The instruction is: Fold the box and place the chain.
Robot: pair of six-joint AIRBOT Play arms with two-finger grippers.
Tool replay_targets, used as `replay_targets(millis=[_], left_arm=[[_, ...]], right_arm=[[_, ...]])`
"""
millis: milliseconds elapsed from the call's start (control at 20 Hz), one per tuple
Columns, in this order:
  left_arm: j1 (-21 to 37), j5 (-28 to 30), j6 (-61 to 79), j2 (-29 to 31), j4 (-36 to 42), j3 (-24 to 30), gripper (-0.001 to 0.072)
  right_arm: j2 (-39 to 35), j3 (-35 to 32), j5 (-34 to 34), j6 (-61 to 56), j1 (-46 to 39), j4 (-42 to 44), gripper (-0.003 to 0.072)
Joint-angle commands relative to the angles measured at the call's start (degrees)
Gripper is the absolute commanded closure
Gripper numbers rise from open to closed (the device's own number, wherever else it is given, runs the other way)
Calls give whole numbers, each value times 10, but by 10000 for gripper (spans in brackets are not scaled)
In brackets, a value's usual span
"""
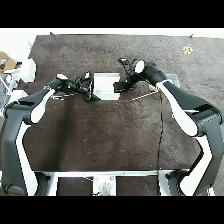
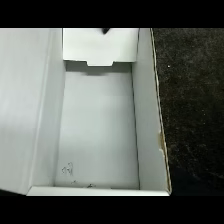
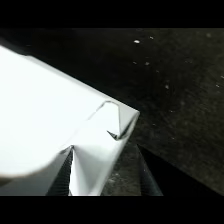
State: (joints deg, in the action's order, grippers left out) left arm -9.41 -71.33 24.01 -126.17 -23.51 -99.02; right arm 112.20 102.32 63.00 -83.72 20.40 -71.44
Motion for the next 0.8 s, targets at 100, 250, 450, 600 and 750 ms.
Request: replay_targets(millis=[100,250,450,600,750], left_arm=[[0,0,0,0,0,0,352],[0,0,0,0,0,0,352],[0,0,0,0,0,0,352],[0,0,0,0,0,0,352],[0,0,0,0,0,0,352]], right_arm=[[16,47,41,-105,35,-135,270],[42,92,68,-133,50,-162,314],[59,110,86,-196,64,-186,314],[60,110,74,-238,64,-186,393],[71,110,73,-258,65,-186,393]])
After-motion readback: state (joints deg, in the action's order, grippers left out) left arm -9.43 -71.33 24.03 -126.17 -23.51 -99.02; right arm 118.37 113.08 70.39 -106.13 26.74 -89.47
